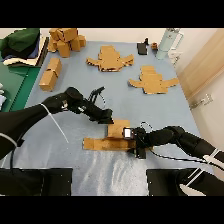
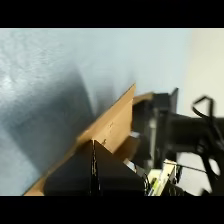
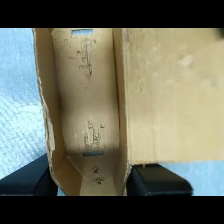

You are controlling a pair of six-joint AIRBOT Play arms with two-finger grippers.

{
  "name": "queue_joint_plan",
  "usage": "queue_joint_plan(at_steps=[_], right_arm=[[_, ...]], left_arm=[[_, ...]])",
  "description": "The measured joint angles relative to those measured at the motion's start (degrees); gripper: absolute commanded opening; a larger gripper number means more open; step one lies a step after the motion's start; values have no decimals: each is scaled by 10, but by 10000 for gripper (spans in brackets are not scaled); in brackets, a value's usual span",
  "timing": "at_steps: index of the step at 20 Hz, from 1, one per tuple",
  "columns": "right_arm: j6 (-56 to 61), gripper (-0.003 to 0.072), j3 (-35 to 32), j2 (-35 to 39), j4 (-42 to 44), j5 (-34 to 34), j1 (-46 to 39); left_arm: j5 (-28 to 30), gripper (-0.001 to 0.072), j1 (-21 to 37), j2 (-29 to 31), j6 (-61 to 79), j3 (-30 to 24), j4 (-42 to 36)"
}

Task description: Fold the box.

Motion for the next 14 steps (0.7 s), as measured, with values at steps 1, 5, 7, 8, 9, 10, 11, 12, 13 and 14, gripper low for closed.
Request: queue_joint_plan(at_steps=[1, 5, 7, 8, 9, 10, 11, 12, 13, 14], right_arm=[[0, 460, 0, 0, 0, 0, 0], [0, 460, 0, 0, 0, 0, 0], [0, 460, 0, 0, 0, 0, 0], [0, 460, 0, 0, 0, 0, 0], [0, 460, 0, 0, 0, 0, 0], [0, 460, 0, 0, 0, 0, 0], [0, 460, 0, 0, 0, 0, 0], [0, 460, 0, 0, 0, 0, 0], [0, 460, 0, 0, 0, 0, 0], [0, 460, 0, 0, 0, 0, 0]], left_arm=[[-16, 12, 8, 18, 10, -3, -4], [-46, 13, 25, 134, 36, -57, 6], [-45, 13, 28, 204, 64, -98, 23], [-45, 12, 29, 236, 81, -117, 31], [-42, 12, 29, 269, 99, -136, 49], [-36, 12, 30, 298, 115, -151, 68], [-29, 12, 30, 325, 132, -167, 92], [-24, 13, 30, 346, 151, -180, 114], [-12, 13, 31, 364, 176, -193, 133], [-2, 13, 30, 377, 203, -203, 146]])
